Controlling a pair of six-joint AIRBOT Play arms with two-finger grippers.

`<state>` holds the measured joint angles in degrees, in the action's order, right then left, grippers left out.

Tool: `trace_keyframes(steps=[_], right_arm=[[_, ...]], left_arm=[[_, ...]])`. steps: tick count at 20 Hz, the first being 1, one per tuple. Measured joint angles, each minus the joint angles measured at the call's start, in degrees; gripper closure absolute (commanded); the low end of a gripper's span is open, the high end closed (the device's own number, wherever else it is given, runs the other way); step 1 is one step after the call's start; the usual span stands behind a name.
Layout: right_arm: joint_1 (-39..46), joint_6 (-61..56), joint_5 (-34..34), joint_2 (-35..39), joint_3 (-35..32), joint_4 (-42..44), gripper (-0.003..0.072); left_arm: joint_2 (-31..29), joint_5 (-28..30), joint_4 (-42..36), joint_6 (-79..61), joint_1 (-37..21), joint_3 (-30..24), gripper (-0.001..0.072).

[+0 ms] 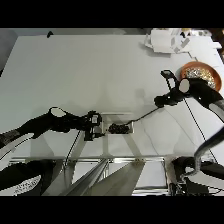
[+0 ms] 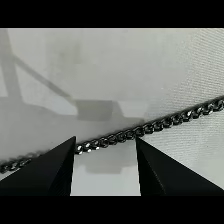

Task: Fold the box and place the chain.

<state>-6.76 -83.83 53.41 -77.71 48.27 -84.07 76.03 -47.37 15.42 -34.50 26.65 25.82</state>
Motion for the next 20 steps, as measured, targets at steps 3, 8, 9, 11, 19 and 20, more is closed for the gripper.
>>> trace_keyframes(steps=[3, 8, 9, 11, 19, 20], right_arm=[[0.1, -0.9, -0.2, -1.0, -0.3, -0.5, 0.0372], [0.1, -1.5, -0.2, -1.4, -0.7, -1.4, 0.0664], [0.1, -1.7, -0.2, -1.4, -0.8, -1.4, 0.0665], [0.1, -1.7, 0.1, -1.3, -0.9, -1.3, 0.0665], [-0.4, -1.4, 5.0, 10.5, -1.1, 0.2, 0.0665], [-0.7, -1.4, 6.4, 12.7, -1.1, 0.2, 0.0665]], left_arm=[[0.0, 0.0, 0.0, 0.0, 0.0, 0.0, 0.0573], [0.0, 0.0, 0.0, 0.0, 0.0, 0.0, 0.0573], [0.0, 0.0, 0.0, 0.0, 0.0, 0.0, 0.0573], [0.0, 0.0, 0.0, 0.0, 0.0, 0.0, 0.0573], [0.0, 0.0, 0.0, 0.0, 0.0, 0.0, 0.0573], [0.0, 0.0, 0.0, 0.0, 0.0, 0.0, 0.0573]])
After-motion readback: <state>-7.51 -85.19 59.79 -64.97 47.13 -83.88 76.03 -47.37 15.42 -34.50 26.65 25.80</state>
